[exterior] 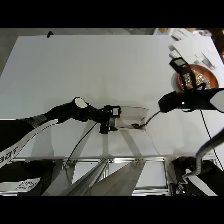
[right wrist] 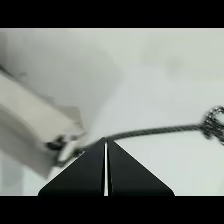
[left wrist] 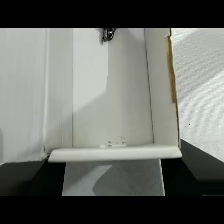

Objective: Fold the box and place the chain.

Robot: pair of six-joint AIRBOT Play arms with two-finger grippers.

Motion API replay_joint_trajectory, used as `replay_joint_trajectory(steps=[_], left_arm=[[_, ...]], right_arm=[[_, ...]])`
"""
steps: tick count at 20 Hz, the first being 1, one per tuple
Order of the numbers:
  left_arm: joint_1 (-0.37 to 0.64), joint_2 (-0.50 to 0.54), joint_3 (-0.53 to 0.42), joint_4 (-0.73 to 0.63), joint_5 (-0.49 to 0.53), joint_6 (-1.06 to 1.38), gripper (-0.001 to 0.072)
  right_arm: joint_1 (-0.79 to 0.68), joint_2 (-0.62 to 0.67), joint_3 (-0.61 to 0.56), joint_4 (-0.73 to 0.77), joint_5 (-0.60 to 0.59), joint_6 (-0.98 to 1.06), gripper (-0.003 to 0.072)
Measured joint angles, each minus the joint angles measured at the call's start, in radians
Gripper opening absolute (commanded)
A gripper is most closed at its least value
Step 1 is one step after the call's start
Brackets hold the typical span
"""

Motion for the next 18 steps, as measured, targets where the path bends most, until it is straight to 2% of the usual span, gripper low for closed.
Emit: replay_joint_trajectory(steps=[1, 2, 3, 5, 7, 10, 18], left_arm=[[0.0, 0.0, 0.0, 0.0, 0.0, 0.0, 0.0089], [0.0, 0.0, 0.0, 0.0, 0.0, 0.0, 0.0089], [0.0, 0.0, 0.0, 0.0, 0.0, 0.0, 0.0089], [0.0, 0.0, 0.0, 0.0, 0.0, 0.0, 0.0089], [0.0, 0.0, 0.0, 0.0, 0.0, 0.0, 0.0089], [0.0, 0.0, 0.0, 0.0, 0.0, 0.0, 0.0089], [0.0, 0.0, 0.0, 0.0, 0.0, 0.0, 0.0089]], right_arm=[[-0.032, -0.02, -0.01, -0.003, -0.016, 0.006, 0.0107], [-0.058, -0.046, -0.019, -0.009, -0.031, 0.013, 0.031], [-0.074, -0.073, -0.025, -0.012, -0.046, 0.018, 0.0357], [-0.096, -0.136, -0.034, -0.018, -0.076, 0.034, 0.0353], [-0.108, -0.2, -0.038, -0.034, -0.099, 0.053, 0.0286], [-0.115, -0.284, -0.041, -0.055, -0.117, 0.081, 0.0251], [-0.119, -0.439, -0.042, -0.145, -0.157, 0.224, 0.0257]])
